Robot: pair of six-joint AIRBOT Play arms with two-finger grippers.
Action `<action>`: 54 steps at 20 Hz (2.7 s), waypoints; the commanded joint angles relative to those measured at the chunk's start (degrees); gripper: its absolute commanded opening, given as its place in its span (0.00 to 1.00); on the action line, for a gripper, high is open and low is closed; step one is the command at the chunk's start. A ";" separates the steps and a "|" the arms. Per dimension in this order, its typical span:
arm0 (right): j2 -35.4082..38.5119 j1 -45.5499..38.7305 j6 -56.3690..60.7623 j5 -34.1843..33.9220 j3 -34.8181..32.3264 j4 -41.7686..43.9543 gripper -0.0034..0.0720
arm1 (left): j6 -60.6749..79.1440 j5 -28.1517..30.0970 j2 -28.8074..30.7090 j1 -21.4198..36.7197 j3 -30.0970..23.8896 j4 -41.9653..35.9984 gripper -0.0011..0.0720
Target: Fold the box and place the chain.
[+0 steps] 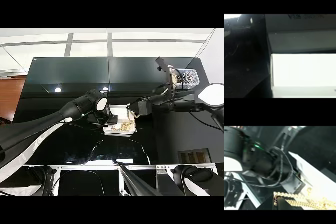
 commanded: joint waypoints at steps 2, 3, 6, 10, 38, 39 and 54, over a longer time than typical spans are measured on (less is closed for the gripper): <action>-3.02 0.52 0.17 -0.33 -0.20 -0.85 0.07 | 0.02 0.00 0.00 -0.02 -0.02 0.02 0.06; -3.02 0.48 0.17 -0.24 -0.17 -0.90 0.19 | 0.02 0.00 0.00 -0.02 -0.02 0.02 0.05; -2.97 -2.60 0.15 0.61 -0.17 -3.39 0.42 | 0.02 0.00 0.00 -0.02 -0.02 0.02 0.05; -3.02 -14.43 3.69 -7.93 -0.20 -20.48 0.42 | 0.02 0.00 0.00 -0.02 -0.02 0.02 0.06; -25.64 -23.06 12.20 -4.74 17.31 -33.53 0.06 | 0.02 0.02 0.00 0.00 -0.02 0.04 0.06; -21.81 -23.06 10.82 -1.86 17.31 -33.44 0.06 | 0.02 0.02 0.00 0.00 -0.02 0.04 0.06; -0.50 -13.22 -1.38 24.37 17.29 -3.23 0.06 | 0.02 0.00 0.00 -0.02 -0.02 0.02 0.05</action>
